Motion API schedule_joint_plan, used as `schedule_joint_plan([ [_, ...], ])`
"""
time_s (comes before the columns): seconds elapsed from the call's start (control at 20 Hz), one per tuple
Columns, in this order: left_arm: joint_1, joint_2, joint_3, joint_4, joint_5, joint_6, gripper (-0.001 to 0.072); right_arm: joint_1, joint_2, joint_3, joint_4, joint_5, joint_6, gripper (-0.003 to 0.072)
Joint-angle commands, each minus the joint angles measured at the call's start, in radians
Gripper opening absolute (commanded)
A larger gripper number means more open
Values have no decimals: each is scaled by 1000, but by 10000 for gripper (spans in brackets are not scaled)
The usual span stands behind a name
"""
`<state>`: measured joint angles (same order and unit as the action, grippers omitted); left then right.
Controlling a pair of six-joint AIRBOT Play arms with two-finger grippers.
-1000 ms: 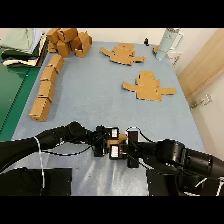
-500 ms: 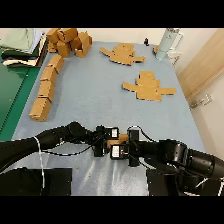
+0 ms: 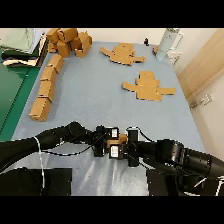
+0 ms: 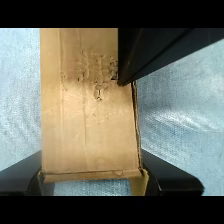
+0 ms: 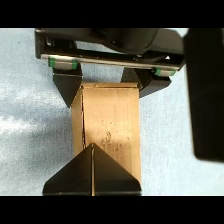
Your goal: Fold the box.
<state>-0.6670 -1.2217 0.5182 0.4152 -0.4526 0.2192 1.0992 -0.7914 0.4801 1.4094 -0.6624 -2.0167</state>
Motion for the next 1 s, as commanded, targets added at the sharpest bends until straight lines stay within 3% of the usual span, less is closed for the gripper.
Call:
schedule_joint_plan([
  [0.0,0,0,0,0,0,0,603,0,0,1,1,-2,1,7],
  [0.15,0,0,0,0,0,0,603,-1,29,44,-24,-101,71,7],
  [0.4,0,0,0,0,0,0,603,-106,132,108,-180,-343,668,7],
  [0.55,0,0,0,0,0,0,603,-248,125,109,-164,-380,968,7],
  [0.75,0,0,0,0,0,0,603,-451,61,111,-62,-381,1036,7],
  [0.95,5,19,10,1,1,-53,603,-564,45,111,-58,-328,1147,7],
])
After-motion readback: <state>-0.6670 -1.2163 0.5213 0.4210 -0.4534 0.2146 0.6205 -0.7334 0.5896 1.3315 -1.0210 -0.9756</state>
